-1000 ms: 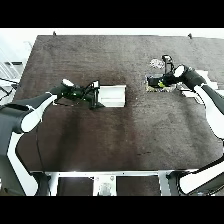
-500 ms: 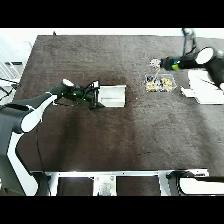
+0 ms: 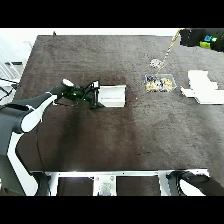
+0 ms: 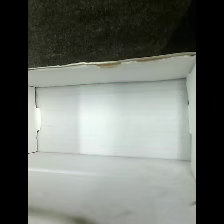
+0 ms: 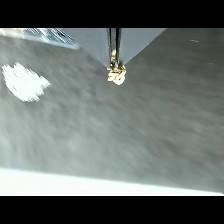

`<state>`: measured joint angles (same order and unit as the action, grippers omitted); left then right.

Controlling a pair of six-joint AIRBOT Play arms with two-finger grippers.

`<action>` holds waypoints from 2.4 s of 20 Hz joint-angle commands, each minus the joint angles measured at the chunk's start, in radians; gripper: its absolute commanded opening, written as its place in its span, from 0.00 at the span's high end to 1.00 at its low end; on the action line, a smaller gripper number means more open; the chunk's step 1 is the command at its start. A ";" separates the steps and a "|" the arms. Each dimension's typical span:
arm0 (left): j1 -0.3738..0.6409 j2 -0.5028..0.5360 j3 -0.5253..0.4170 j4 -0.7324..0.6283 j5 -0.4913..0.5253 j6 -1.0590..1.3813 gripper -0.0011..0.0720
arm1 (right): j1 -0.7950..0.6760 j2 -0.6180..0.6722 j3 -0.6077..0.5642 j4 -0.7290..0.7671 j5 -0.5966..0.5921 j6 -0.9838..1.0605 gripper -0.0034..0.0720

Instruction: Fold the box and place the chain.

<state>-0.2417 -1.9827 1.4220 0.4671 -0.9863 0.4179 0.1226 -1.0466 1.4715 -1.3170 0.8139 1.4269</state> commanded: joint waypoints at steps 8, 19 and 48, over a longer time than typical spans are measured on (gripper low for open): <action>0.000 0.000 0.000 0.000 -0.001 0.000 0.90 | 0.412 0.048 -0.079 0.002 -0.050 0.021 0.93; 0.000 0.000 0.000 0.000 -0.001 0.000 0.90 | 0.449 -0.128 -0.253 0.178 -0.220 0.053 0.94; 0.000 0.000 0.000 0.000 -0.001 0.000 0.90 | 0.103 -0.182 -0.553 0.017 -0.274 0.128 0.19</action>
<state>-0.2417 -1.9827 1.4220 0.4671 -0.9871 0.4183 0.3305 -1.2831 1.0080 -1.2781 0.5724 1.4933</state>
